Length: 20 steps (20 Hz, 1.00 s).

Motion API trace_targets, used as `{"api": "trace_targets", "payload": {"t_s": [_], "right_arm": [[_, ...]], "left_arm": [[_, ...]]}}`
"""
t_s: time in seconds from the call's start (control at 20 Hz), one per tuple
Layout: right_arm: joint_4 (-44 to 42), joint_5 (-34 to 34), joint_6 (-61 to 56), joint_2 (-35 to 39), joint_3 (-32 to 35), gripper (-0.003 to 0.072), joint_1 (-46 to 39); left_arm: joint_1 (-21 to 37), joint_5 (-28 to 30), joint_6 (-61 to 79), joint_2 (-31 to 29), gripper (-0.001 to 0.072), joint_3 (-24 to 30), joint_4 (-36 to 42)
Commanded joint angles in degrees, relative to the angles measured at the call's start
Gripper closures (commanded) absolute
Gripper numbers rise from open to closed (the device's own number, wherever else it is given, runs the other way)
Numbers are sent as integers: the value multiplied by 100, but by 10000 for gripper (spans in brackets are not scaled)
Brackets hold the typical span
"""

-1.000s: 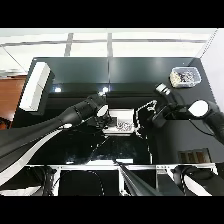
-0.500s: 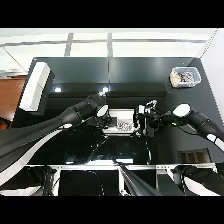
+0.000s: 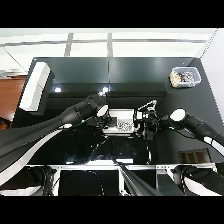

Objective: Fold the box and place the chain.

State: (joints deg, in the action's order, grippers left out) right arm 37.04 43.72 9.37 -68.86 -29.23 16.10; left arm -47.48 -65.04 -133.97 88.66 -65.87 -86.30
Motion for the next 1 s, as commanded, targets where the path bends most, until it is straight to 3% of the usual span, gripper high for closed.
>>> {"api": "trace_targets", "payload": {"t_s": [0.0, 0.05, 0.1, 0.15, 0.2, 0.4, 0.6, 0.75, 0.95], "right_arm": [[315, -162, -404, -4, 20, 206, 9], [564, -162, -608, -4, 20, 207, 7], [774, -160, -811, -2, 20, 303, 7], [946, -157, -1036, 20, 17, 556, 2], [1034, -133, -1237, 76, 17, 666, -4], [1364, -136, -2218, 767, -13, 668, -4], [2149, 181, -4271, 1921, -435, 669, -4], [2319, 903, -5320, 2636, -1128, 669, -2], [1902, 1694, -6166, 2973, -2221, 669, -2]], "left_arm": [[4, 0, 0, 2, 683, 0, 0], [4, 2, 0, 2, 683, 0, 0], [4, 2, 0, 2, 683, 0, 0], [4, 2, 0, 2, 683, 0, 0], [4, 0, 2, 2, 683, 0, 0], [4, 0, 0, 2, 683, 0, 0], [4, 0, 0, 2, 683, 0, 0], [4, 0, 0, 2, 683, 0, 0], [4, 0, 2, 2, 683, 0, -2]]}}
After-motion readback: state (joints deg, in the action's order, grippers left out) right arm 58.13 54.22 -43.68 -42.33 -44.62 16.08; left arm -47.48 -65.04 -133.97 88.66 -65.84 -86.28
